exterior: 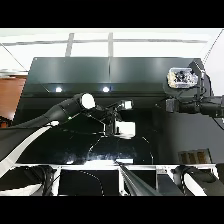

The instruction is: Fold the box and place the chain.

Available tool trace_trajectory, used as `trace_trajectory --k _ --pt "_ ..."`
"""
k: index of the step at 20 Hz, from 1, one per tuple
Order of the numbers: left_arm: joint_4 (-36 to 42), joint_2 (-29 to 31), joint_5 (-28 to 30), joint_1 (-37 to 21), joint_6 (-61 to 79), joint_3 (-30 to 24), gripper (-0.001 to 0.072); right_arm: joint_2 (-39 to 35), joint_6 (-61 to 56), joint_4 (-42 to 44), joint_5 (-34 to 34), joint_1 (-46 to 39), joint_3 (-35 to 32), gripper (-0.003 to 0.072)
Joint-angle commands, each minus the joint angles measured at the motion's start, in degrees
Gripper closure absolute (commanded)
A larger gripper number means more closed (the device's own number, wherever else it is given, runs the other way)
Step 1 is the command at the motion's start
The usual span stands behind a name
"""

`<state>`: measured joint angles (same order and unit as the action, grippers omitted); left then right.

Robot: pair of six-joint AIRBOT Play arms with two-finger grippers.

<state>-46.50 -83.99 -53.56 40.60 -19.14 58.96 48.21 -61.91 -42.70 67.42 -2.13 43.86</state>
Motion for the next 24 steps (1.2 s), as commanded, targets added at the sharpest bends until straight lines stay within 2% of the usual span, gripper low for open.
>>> trace_trajectory --k 1,9,15,16,17,18,19,21,24 --pt "-2.8 -0.2 -1.1 0.1 -0.9 0.2 -0.0001 0.0 0.5 0.0 -0.2 0.0 0.0 0.0647" --pt "-5.6 -1.0 -0.8 1.6 -0.9 0.2 -0.0002 0.0 0.7 0.0 -1.2 0.0 0.0 0.0647" --pt "-7.3 -2.5 7.1 3.5 -0.8 0.2 -0.0001 0.0 0.6 -2.2 -3.9 0.0 0.0 0.0647" --pt "-7.7 -2.5 6.7 3.5 -0.8 0.2 0.0036 0.0 0.6 -2.4 -4.3 0.0 0.0 0.0647" --pt "-9.5 -2.5 5.8 3.5 -0.9 0.2 0.0166 0.0 0.6 -2.4 -4.7 0.0 0.0 0.0647" --pt "-12.5 -2.1 3.7 3.2 -1.4 0.3 0.0351 0.0 0.6 -2.4 -5.2 -0.2 0.0 0.0647" --pt "-15.6 -1.7 2.2 2.4 -4.3 0.3 0.0384 0.0 0.3 -2.4 -5.5 -0.8 0.0 0.0647" --pt "-20.5 -0.3 -0.7 -1.6 -9.4 0.3 0.0384 0.0 0.0 -2.4 -5.9 -2.7 0.0 0.0647" --pt "-21.8 2.1 -2.8 -13.2 -12.5 0.3 0.0373 0.0 -0.5 -2.4 -5.7 -5.8 0.0 0.0647"
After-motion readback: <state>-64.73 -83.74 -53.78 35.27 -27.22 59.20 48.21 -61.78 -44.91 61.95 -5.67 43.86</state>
